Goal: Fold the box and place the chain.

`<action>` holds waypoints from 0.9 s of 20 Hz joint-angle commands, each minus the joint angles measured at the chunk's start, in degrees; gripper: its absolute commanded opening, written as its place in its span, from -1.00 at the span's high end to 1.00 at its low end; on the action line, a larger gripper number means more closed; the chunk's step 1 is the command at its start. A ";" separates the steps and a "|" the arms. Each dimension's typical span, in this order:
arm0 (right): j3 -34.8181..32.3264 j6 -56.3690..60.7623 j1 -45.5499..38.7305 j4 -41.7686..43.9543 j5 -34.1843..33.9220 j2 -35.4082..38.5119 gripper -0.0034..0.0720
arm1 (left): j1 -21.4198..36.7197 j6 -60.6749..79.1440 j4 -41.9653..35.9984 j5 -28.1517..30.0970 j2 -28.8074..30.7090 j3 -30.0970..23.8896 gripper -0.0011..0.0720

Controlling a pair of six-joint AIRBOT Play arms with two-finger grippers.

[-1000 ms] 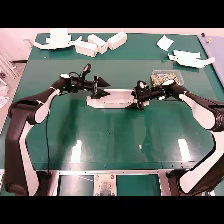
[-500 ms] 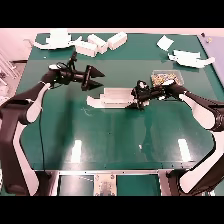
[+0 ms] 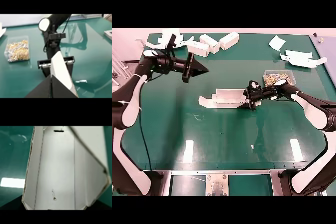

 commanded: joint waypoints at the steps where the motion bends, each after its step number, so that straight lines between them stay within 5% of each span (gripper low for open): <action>1: 0.00 0.02 0.00 0.02 0.02 0.04 -0.67 | 0.09 -7.82 4.81 5.25 3.93 -0.02 0.94; 5: 0.00 0.02 0.00 0.02 0.02 0.04 -0.67 | -1.07 -13.29 14.60 12.59 8.46 -2.10 0.94; 9: 0.00 0.02 0.00 0.02 0.02 0.04 -0.67 | -5.90 -15.58 25.75 26.53 15.10 -11.21 0.94; 14: 0.00 0.02 0.00 0.02 0.02 0.04 -0.67 | -7.65 -4.48 15.78 33.79 21.31 -27.98 0.94; 18: 0.00 0.02 0.00 0.02 0.02 0.04 -0.67 | -7.65 8.26 9.25 27.26 24.30 -38.58 0.93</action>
